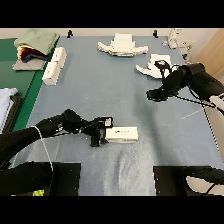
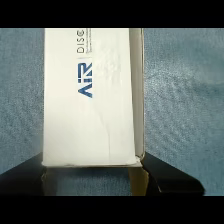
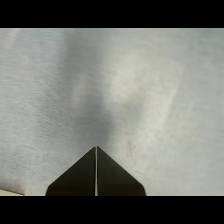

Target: Fold the box.

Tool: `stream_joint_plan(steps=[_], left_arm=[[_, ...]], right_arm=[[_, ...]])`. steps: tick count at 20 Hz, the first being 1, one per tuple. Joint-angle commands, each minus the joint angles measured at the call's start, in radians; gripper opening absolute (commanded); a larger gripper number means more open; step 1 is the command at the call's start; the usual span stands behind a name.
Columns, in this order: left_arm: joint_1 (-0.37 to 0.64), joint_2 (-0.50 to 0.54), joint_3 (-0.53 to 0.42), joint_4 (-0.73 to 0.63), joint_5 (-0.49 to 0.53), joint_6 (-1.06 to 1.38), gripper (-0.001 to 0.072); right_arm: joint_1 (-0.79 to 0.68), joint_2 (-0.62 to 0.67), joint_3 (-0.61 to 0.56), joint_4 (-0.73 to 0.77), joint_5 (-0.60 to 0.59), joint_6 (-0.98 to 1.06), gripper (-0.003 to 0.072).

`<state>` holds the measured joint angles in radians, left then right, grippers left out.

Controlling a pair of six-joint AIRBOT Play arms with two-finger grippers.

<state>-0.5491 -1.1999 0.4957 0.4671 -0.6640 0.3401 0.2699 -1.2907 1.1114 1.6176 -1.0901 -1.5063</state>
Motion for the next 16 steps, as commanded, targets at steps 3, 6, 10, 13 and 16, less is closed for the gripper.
stream_joint_plan(steps=[3,6,10,13,16], left_arm=[[0.000,0.000,0.001,0.000,0.000,0.001,0.0467],[0.001,0.004,0.005,-0.004,-0.010,-0.002,0.0467],[0.049,0.091,0.010,0.016,-0.010,-0.241,0.0467],[0.182,0.191,0.010,0.123,-0.019,-0.458,0.0467],[0.407,0.277,0.010,0.308,-0.061,-0.735,0.0467]], right_arm=[[-0.011,-0.037,0.025,-0.028,-0.056,0.062,0.0018],[-0.011,-0.037,0.025,-0.028,-0.056,0.063,0.0018],[-0.011,-0.037,0.025,-0.028,-0.056,0.063,0.0018],[-0.011,-0.037,0.025,-0.028,-0.056,0.063,0.0018],[-0.011,-0.037,0.025,-0.028,-0.056,0.063,0.0018]])
